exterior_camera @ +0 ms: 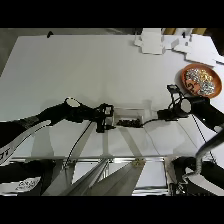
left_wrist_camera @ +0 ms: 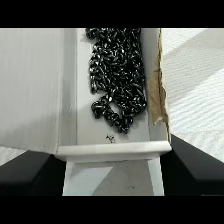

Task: Fold the box and place the chain.

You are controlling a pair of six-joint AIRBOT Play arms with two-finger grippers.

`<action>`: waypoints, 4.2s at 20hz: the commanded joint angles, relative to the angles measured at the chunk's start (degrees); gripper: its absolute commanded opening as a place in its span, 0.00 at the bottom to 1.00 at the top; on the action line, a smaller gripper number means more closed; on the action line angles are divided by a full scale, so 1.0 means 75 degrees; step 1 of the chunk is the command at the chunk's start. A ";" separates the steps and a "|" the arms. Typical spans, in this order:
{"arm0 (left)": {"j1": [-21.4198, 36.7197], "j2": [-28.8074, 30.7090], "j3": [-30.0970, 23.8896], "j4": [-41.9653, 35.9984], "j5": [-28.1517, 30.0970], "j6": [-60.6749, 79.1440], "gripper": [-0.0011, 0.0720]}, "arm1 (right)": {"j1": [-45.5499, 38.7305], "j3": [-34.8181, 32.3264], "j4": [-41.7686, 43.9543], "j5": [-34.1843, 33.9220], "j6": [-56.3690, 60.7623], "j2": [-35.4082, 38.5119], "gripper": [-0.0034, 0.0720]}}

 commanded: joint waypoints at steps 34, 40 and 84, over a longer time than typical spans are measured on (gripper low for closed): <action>-0.0003 0.0003 -0.0003 0.0000 0.0000 0.0003 0.68 | 0.0495 -0.0023 0.7723 0.1052 -0.6991 0.3579 0.08; -0.0003 0.0003 -0.0003 0.0003 0.0003 0.0003 0.68 | 0.1918 -0.0020 0.6452 -0.0388 -0.6315 0.2372 0.14; -0.0003 0.0003 -0.0003 0.0000 0.0000 0.0003 0.68 | 0.0495 0.2751 0.0653 0.0673 -0.0734 -0.2043 0.57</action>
